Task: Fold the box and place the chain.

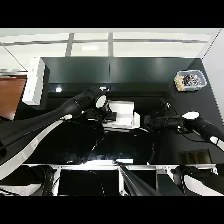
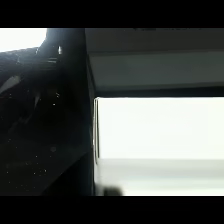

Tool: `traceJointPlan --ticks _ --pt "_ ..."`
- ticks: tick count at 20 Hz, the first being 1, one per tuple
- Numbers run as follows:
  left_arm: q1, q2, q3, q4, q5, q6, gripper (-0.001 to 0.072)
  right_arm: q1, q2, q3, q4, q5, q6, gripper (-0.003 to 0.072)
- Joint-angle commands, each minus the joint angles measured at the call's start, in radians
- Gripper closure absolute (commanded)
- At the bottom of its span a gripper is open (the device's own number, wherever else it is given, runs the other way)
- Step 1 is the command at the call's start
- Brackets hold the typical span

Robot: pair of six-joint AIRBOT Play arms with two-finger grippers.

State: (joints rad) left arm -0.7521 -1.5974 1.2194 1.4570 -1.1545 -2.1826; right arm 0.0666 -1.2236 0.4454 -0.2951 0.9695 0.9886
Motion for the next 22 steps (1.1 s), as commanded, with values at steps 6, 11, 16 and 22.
traceJointPlan --ticks 6,11,16,22 --pt "0.000 0.000 0.000 0.000 0.002 0.002 0.0680 0.008 -0.008 0.101 0.051 0.110 -0.072 -0.0008" --pt "0.000 0.000 0.000 0.000 0.003 0.002 0.0680 0.011 -0.008 0.101 0.051 0.090 -0.044 0.0003" --pt "0.000 0.000 0.000 0.000 0.007 0.002 0.0680 0.096 -0.008 0.148 -0.126 0.001 0.097 0.0130" --pt "0.000 0.000 0.000 0.000 0.010 0.002 0.0680 0.221 -0.008 0.272 -0.321 -0.093 0.329 0.0154"
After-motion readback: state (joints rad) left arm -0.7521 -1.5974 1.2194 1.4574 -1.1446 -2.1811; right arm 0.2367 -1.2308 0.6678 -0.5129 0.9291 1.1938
